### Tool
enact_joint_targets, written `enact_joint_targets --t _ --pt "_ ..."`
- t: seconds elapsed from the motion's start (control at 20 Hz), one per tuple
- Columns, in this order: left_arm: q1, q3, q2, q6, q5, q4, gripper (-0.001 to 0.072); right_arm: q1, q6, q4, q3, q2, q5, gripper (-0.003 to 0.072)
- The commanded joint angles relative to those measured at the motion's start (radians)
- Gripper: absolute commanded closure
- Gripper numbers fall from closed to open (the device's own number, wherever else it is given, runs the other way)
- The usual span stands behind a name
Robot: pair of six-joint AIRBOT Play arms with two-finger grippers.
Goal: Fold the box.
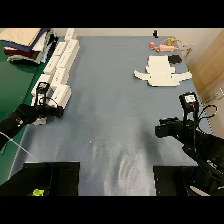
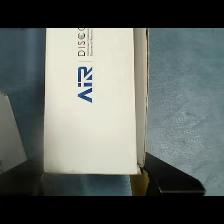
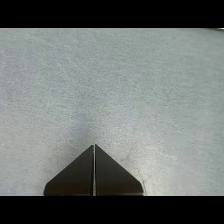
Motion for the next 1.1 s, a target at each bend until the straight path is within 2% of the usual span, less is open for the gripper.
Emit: enact_joint_targets --t 0.0,0.2,0.4,0.65,0.9,1.05 --pt "0.004 0.001 -0.022 -0.019 0.05 0.001 0.0467 0.0 0.0 -0.003 0.001 0.0 0.0 0.0669" --pt "0.004 0.001 -0.057 -0.045 0.069 0.002 0.0467 0.0 0.0 -0.012 0.001 0.0 0.0 0.0669" --pt "0.004 0.001 -0.062 -0.047 0.16 0.001 0.0467 0.0 0.001 -0.026 0.001 0.0 0.0 0.0669" --pt "0.004 0.002 -0.073 -0.047 0.214 0.001 0.0467 0.0 0.001 -0.037 0.001 0.0 0.002 0.0669" --pt "0.003 0.035 -0.117 -0.047 0.211 0.001 0.0467 0.0 0.001 -0.041 0.001 0.0 0.004 0.0669" --pt "0.003 0.055 -0.141 -0.047 0.174 0.0 0.0467 0.0 0.001 -0.041 0.001 0.0 0.003 0.0669"
